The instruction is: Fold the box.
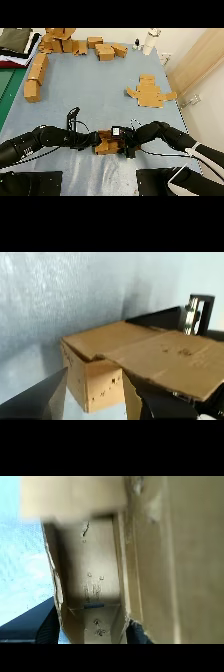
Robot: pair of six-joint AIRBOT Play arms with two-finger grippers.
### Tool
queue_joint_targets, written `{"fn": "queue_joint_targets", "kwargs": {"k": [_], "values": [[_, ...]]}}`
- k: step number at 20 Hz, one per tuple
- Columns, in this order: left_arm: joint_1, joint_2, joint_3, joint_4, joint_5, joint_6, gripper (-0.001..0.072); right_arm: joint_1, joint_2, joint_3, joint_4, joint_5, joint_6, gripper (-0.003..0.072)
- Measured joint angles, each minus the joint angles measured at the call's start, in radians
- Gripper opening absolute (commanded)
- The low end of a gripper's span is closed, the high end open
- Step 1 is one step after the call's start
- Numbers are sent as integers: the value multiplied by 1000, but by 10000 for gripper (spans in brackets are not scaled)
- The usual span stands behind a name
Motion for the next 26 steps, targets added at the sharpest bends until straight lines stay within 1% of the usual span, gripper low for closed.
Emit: {"fn": "queue_joint_targets", "kwargs": {"k": [4, 7, 13, 16, 19, 23, 26], "values": [[-3, -6, 0, -6, 58, 0, 528, 0, 0, 0, 0, 0, 0, 410], [-3, -7, 0, -7, 67, 0, 529, 0, 0, 0, 0, 0, 0, 410], [-3, -7, 10, -4, -2, 0, 529, 0, 0, 0, 0, 0, -1, 410], [-2, -7, 14, 3, 22, 0, 529, 0, 0, 0, 0, 0, -1, 410], [-9, -7, 14, 12, 18, 0, 529, 0, 0, 0, 0, 0, -1, 410], [-45, -16, 21, 22, 6, -10, 528, 0, 0, 0, 0, 0, -1, 410], [-76, -48, 50, 78, -11, -77, 528, 0, 0, 0, 0, 0, -1, 410]]}}
